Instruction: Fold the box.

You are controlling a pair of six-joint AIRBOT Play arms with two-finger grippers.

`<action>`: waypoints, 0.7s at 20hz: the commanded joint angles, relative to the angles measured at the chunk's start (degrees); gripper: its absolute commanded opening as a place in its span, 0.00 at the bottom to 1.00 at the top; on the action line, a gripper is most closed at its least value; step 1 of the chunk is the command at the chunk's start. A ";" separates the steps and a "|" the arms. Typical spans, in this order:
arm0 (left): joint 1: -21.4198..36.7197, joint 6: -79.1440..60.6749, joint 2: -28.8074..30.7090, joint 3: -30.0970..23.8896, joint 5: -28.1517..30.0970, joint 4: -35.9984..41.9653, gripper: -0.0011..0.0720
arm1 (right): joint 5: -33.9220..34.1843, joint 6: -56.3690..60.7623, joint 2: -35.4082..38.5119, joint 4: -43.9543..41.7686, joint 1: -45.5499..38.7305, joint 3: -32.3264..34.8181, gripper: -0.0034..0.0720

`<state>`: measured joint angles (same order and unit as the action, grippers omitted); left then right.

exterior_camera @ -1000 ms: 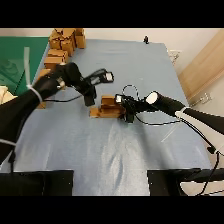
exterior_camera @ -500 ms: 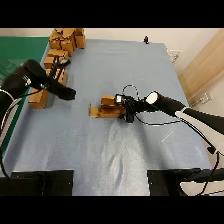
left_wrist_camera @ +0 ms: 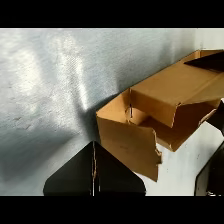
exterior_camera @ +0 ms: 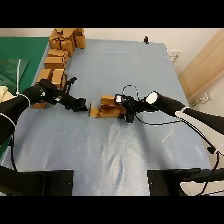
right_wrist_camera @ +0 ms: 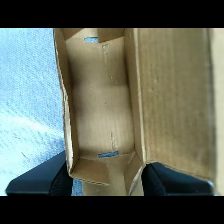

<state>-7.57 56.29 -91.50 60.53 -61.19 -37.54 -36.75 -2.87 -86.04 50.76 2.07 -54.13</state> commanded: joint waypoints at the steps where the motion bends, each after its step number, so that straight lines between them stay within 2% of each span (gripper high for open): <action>1: -1.75 -0.35 -0.90 -0.22 2.78 1.14 0.03 | -0.07 0.02 -0.02 -0.02 0.04 0.04 0.64; 8: -2.08 0.59 -1.81 -0.20 2.47 -0.52 0.03 | -0.02 0.02 -0.02 -0.02 0.04 0.04 0.64; 14: -2.10 -6.23 -0.85 -0.13 -1.16 8.17 0.03 | -0.07 0.02 -0.02 -0.02 0.04 0.04 0.65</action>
<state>-9.61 53.52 -93.12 60.34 -60.84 -33.41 -36.77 -2.85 -86.04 50.76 2.07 -54.11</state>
